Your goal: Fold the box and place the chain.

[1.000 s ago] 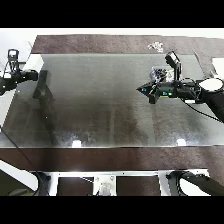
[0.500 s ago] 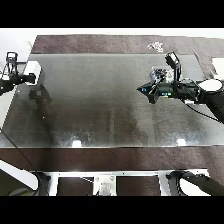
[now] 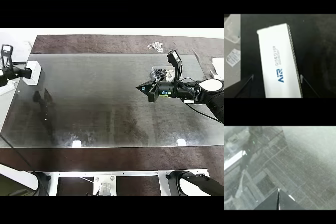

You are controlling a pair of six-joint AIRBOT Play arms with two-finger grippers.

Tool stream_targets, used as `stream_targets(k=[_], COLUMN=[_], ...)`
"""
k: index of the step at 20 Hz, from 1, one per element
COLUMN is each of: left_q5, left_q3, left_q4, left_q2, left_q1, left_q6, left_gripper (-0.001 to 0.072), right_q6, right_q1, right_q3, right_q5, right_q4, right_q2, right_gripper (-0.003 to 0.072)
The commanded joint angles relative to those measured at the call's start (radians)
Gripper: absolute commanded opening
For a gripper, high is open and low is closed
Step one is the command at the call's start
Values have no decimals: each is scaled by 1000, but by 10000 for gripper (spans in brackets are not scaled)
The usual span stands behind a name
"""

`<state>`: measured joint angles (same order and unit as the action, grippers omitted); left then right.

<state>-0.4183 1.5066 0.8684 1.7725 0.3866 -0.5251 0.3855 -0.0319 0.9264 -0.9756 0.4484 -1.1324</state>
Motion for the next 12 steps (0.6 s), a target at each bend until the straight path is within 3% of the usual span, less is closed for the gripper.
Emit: stream_targets(k=[1,2,3,4,5,7,10,12], left_q5=[-55,-94,-145,-217,-282,-309,-146,-4], left_q3=[6,6,6,6,3,-31,-196,-360], left_q4=[44,43,28,-27,-80,-178,-288,-381], left_q2=[-87,-110,-141,-181,-216,-285,-449,-563], left_q1=[2,2,2,2,1,-19,-110,-187], left_q6=[-8,-24,-23,-12,-8,69,202,318], left_gripper=[684,449,103,20,18,15,14,15], right_q6=[1,0,0,1,0,0,0,1], right_q1=[-1,-1,-2,-8,-25,-50,-68,-68], right_q3=[0,0,0,0,-1,-2,-39,-95], right_q5=[-1,0,13,54,152,262,410,509], right_q4=[-5,-9,-8,-2,6,27,43,42], right_q2=[1,2,6,15,35,63,108,143], right_gripper=[15,14,13,12,12,12,12,11])
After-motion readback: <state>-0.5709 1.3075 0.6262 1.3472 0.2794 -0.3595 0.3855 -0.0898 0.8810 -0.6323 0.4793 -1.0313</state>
